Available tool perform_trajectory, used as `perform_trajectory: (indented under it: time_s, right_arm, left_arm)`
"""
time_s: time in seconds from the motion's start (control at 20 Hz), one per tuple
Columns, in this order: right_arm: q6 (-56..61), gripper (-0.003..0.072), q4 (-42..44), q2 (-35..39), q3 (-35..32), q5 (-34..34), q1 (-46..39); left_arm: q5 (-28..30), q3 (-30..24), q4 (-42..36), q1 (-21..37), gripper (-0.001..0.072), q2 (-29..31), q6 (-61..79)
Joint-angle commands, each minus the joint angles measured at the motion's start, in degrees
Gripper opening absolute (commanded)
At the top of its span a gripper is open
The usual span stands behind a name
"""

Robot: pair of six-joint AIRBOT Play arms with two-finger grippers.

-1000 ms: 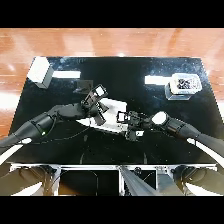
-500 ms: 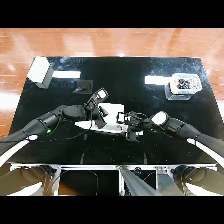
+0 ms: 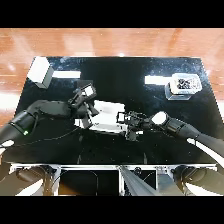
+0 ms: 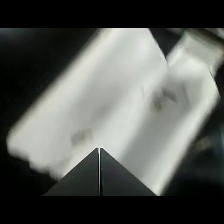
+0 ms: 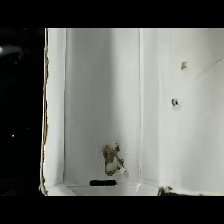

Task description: Fold the box and place the chain.

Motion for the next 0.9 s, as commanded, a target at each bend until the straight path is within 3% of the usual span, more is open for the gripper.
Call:
perform_trajectory:
  time_s: [0.0, 0.1, 0.15, 0.25, 0.3, 0.4, 0.6, 0.85]
  right_arm:
    - [-0.02, 0.062, -0.02, 0.0, 0.0, 0.07, 0.02]
    - [-0.02, 0.062, -0.02, 0.0, 0.0, 0.07, 0.02]
    - [-0.02, 0.062, -0.02, 0.0, 0.0, 0.07, 0.04]
    - [-0.02, 0.062, -0.02, 0.0, 0.0, 0.07, 0.02]
    - [-0.02, 0.062, 0.0, 0.0, 0.0, 0.07, 0.02]
    - [-0.02, 0.062, 0.0, 0.0, 0.0, 0.07, 0.02]
    - [-0.02, 0.062, 0.0, 0.0, 0.0, 0.07, 0.02]
    - [-0.02, 0.062, 0.0, 0.0, 0.0, 0.02, 0.02]
  left_arm:
    - [13.49, 0.0, 7.28, 7.61, 0.0014, 1.44, -0.13]
    - [15.13, 0.0, 7.87, 11.74, 0.0022, 0.74, -0.13]
    - [15.17, 0.0, 7.91, 13.16, 0.0098, 0.11, -0.13]
    - [14.91, 0.0, 7.96, 14.47, 0.0562, -1.29, -0.11]
    - [13.73, 0.0, 8.33, 14.45, 0.0635, -1.95, -0.09]
    - [11.41, 0.02, 9.75, 13.81, 0.0634, -3.74, 1.03]
    - [12.52, 0.0, 16.59, 9.9, 0.0631, -6.95, 8.85]
    - [7.85, 0.02, 16.26, 5.73, 0.0632, -7.19, 9.66]
